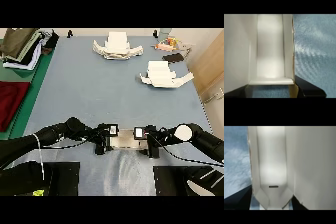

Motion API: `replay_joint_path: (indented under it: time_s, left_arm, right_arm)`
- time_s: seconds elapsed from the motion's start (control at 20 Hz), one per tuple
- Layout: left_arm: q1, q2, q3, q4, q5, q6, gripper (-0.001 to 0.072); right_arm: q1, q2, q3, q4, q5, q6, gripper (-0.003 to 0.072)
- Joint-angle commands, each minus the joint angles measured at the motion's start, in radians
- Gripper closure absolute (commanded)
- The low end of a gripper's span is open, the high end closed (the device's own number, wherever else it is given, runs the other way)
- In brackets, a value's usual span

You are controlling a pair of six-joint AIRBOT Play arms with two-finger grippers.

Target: Fold the box.

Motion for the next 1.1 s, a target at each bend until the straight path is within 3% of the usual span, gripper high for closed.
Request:
replay_joint_path:
  time_s: [0.0, 0.15, 0.25, 0.5, 0.9, 1.0, 1.05]
  left_arm:
    - [0.0, 0.001, 0.0, 0.0, 0.002, 0.0, 0.0241]
    - [0.0, 0.001, 0.0, 0.0, 0.002, 0.0, 0.0241]
    - [0.0, 0.001, 0.0, 0.0, 0.002, 0.0, 0.0242]
    - [0.0, 0.001, 0.0, 0.0, 0.002, 0.0, 0.0241]
    - [0.0, 0.001, 0.0, 0.0, 0.002, 0.0, 0.0241]
    - [0.0, 0.001, 0.0, 0.0, 0.002, 0.0, 0.0241]
    - [0.0, 0.001, 0.0, 0.0, 0.002, 0.0, 0.0241]
  right_arm:
    - [-0.001, 0.078, 0.035, -0.156, 0.158, 0.159, -0.0029]
    - [-0.001, 0.158, 0.092, -0.282, 0.274, 0.381, -0.0029]
    - [-0.001, 0.206, 0.113, -0.279, 0.32, 0.505, -0.0027]
    - [-0.001, 0.272, 0.115, -0.036, 0.322, 1.093, -0.0026]
    - [0.005, 0.24, 0.115, 0.297, 0.293, 1.203, -0.0024]
    - [0.015, 0.23, 0.114, 0.316, 0.295, 1.223, 0.0043]
    - [0.017, 0.224, 0.114, 0.317, 0.295, 1.244, 0.0216]
